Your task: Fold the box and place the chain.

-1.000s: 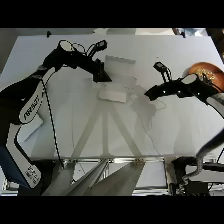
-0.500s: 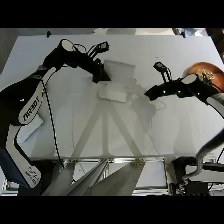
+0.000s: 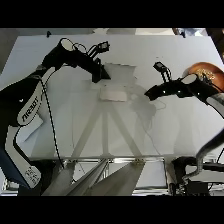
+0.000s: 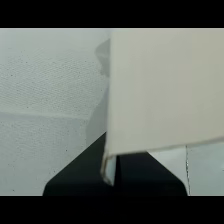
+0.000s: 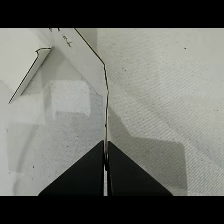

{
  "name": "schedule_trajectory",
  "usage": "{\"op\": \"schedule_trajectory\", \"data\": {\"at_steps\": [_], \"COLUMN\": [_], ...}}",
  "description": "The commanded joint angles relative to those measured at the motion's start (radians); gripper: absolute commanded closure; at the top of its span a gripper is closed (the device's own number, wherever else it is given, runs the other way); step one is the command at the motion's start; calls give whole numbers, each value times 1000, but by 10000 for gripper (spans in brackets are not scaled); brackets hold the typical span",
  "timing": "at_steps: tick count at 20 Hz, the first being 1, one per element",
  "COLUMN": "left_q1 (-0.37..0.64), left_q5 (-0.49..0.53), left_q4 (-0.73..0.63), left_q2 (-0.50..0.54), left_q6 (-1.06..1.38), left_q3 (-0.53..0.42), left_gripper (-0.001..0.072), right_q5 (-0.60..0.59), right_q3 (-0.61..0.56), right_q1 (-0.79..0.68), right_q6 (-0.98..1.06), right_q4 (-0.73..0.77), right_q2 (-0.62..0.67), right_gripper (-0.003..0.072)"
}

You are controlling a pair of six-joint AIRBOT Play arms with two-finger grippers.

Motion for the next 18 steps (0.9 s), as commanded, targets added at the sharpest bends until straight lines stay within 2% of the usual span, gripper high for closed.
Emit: {"op": "schedule_trajectory", "data": {"at_steps": [1,16,17,18], "left_q1": [0,0,0,0], "left_q5": [-2,-1,-1,-1], "left_q4": [0,0,0,0], "left_q2": [2,2,2,3], "left_q6": [0,-1,-2,-3], "left_q3": [1,1,1,1], "left_gripper": [699,702,703,703], "right_q5": [0,2,6,14], "right_q3": [0,0,0,1], "right_q1": [1,1,1,1], "right_q6": [0,21,21,24], "right_q4": [0,29,31,35], "right_q2": [0,0,0,3], "right_gripper": [671,669,646,492]}}
